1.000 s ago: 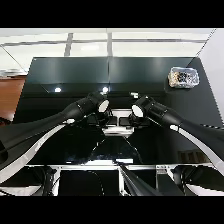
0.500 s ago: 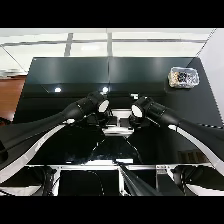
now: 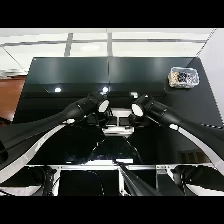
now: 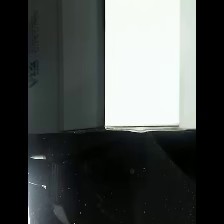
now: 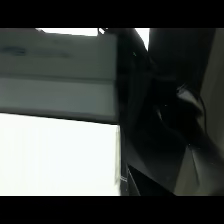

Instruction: Fold the box and place the chain.

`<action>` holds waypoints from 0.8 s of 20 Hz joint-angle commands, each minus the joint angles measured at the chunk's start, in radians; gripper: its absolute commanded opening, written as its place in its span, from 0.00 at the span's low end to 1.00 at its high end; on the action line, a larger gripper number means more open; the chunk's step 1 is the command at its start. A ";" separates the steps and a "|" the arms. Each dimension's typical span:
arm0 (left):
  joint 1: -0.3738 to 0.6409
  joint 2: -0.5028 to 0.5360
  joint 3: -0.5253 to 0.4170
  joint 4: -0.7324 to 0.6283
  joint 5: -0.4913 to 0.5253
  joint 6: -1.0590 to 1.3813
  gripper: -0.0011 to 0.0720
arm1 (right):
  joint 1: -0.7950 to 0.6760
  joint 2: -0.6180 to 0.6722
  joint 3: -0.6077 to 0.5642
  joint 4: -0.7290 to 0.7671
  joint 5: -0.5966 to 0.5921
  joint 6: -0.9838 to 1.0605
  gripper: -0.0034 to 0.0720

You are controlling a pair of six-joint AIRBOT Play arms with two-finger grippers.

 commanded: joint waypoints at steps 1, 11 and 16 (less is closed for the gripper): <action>0.001 0.000 0.000 0.000 0.000 -0.001 0.06 | -0.003 0.077 0.056 -0.023 0.089 -0.138 0.51; 0.001 0.000 0.000 0.000 0.000 -0.001 0.06 | -0.330 0.288 0.016 -0.742 -0.293 -0.122 1.00; 0.001 0.000 0.000 0.000 0.001 -0.001 0.06 | -0.716 0.032 0.122 -0.291 -0.504 -0.058 1.00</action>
